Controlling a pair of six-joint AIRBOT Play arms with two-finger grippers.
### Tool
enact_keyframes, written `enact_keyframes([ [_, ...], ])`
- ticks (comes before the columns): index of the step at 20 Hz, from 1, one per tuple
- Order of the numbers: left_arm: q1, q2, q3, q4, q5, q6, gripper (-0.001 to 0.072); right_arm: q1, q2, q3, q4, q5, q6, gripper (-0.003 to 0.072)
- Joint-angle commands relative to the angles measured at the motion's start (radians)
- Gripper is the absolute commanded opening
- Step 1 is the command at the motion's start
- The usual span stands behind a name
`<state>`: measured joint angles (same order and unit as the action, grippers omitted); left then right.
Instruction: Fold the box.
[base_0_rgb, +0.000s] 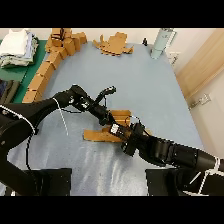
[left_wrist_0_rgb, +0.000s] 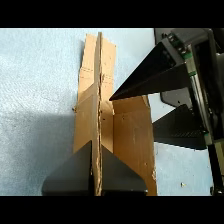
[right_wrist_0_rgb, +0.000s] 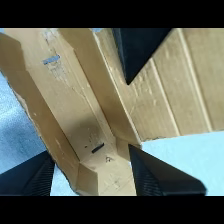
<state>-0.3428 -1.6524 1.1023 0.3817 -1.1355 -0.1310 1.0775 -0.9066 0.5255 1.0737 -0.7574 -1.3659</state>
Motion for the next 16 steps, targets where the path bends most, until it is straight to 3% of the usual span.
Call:
enact_keyframes([
  [1, 0.0, -0.001, 0.0, 0.0, 0.0, 0.0, 0.0013, -0.026, 0.011, 0.0, 0.005, -0.014, -0.002, 0.0714],
  [5, 0.0, -0.001, 0.0, 0.0, 0.0, 0.0, 0.0013, -0.07, 0.051, -0.005, 0.063, -0.006, -0.151, 0.0715],
  [8, 0.0, -0.001, 0.0, 0.0, 0.0, 0.0, 0.0013, -0.167, 0.092, -0.027, 0.168, 0.071, -0.324, 0.0715],
  [16, 0.0, -0.001, 0.0, 0.0, 0.0, 0.0, 0.0013, -0.472, 0.102, -0.029, 0.756, 0.104, -1.068, 0.0715],
])
